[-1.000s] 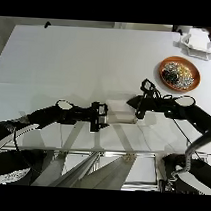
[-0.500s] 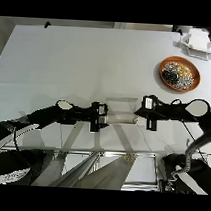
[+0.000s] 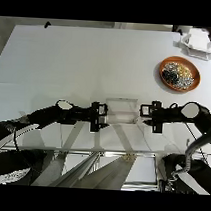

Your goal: Fold the box and place the chain.

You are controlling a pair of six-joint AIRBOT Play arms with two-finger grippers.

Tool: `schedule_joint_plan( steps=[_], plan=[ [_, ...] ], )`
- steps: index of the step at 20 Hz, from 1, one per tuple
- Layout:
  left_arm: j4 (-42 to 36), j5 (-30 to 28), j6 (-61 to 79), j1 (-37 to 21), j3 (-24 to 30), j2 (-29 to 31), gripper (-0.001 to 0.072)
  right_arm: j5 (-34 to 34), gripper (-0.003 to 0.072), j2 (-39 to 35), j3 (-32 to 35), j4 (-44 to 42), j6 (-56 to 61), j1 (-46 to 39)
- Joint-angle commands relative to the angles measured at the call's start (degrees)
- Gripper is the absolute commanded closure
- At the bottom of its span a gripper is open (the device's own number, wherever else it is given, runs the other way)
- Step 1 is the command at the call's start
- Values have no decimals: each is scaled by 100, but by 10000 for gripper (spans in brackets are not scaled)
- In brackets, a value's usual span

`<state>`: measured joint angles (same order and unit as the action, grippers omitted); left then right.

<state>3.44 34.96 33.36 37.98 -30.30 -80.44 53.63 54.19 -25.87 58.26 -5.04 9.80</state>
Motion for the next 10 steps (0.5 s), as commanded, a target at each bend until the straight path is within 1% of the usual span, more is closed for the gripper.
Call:
schedule_joint_plan(
  steps=[1,3,10],
  plan=[
    [0,0,0,-2,0,4,559,-96,470,212,11,-424,-595,76],
    [0,0,0,-2,0,4,559,-101,469,315,11,-647,-748,122],
    [0,-2,0,-2,0,4,559,-190,469,426,11,-817,-769,146]
  ],
)
